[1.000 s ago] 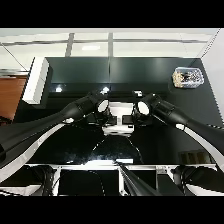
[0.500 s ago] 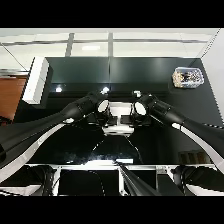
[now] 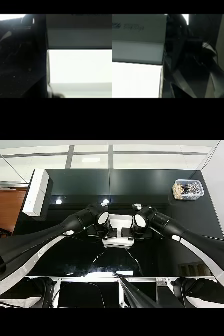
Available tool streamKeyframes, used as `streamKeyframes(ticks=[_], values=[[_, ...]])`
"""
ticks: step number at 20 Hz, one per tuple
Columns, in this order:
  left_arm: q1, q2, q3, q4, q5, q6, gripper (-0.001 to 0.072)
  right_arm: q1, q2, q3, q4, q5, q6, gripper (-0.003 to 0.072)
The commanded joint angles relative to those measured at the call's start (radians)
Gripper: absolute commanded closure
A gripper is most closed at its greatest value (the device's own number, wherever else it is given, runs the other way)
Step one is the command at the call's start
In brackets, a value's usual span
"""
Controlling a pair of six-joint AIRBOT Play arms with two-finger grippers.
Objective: Fold the box and place the chain.
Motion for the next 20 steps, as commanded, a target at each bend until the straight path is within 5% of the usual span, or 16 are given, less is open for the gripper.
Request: streamKeyframes(ticks=[1, 10, 11, 14, 18, 20], values=[[0.001, 0.000, 0.001, -0.001, 0.003, -0.002, 0.0679, 0.000, 0.000, 0.001, -0.006, 0.006, 0.004, 0.0476], [0.001, 0.000, 0.001, -0.001, 0.002, -0.002, 0.0679, 0.000, -0.003, 0.001, 0.006, -0.019, -0.005, 0.0472], [0.001, 0.000, 0.001, -0.001, 0.002, -0.002, 0.0679, 0.000, -0.003, 0.001, 0.007, -0.018, -0.005, 0.0338], [0.001, 0.000, 0.001, -0.001, 0.002, -0.002, 0.0679, 0.000, -0.003, 0.001, 0.006, -0.010, -0.005, 0.0296], [0.000, 0.000, 0.001, -0.001, 0.002, -0.002, 0.0679, 0.000, -0.003, 0.001, 0.006, -0.020, -0.005, 0.0325], [0.001, 0.000, 0.001, -0.001, 0.002, -0.002, 0.0679, 0.000, -0.004, 0.001, 0.005, -0.025, -0.005, 0.0572]])
